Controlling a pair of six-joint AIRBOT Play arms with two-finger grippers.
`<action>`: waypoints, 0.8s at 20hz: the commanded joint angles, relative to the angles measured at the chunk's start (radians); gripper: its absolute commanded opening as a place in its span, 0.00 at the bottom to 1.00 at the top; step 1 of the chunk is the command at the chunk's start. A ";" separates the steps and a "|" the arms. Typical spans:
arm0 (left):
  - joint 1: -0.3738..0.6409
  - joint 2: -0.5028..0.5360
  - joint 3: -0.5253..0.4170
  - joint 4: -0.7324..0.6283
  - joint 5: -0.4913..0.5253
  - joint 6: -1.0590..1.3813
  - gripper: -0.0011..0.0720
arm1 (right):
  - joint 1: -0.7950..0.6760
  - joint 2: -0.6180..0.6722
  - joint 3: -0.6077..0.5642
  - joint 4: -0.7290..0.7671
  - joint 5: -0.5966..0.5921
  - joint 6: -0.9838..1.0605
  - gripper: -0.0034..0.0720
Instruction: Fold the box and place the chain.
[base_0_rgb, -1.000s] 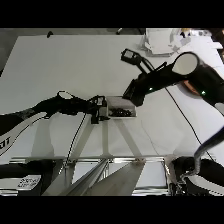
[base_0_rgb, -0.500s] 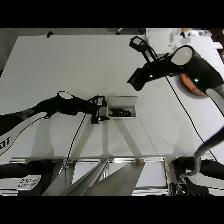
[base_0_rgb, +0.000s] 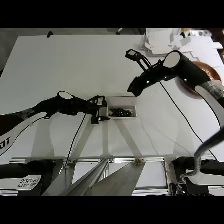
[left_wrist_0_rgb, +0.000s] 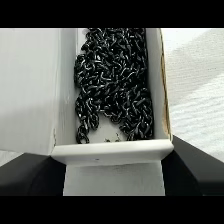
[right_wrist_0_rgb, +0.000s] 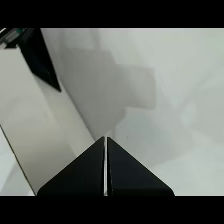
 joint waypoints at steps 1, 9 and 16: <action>0.000 0.000 0.001 0.000 0.000 0.000 0.26 | 0.006 0.003 -0.034 -0.005 0.039 -0.002 0.07; 0.000 0.000 0.001 0.000 0.001 0.000 0.26 | 0.058 0.092 -0.075 -0.026 0.040 -0.080 0.07; 0.000 0.000 0.001 0.000 0.000 0.000 0.26 | 0.120 0.117 -0.092 -0.027 0.041 -0.179 0.22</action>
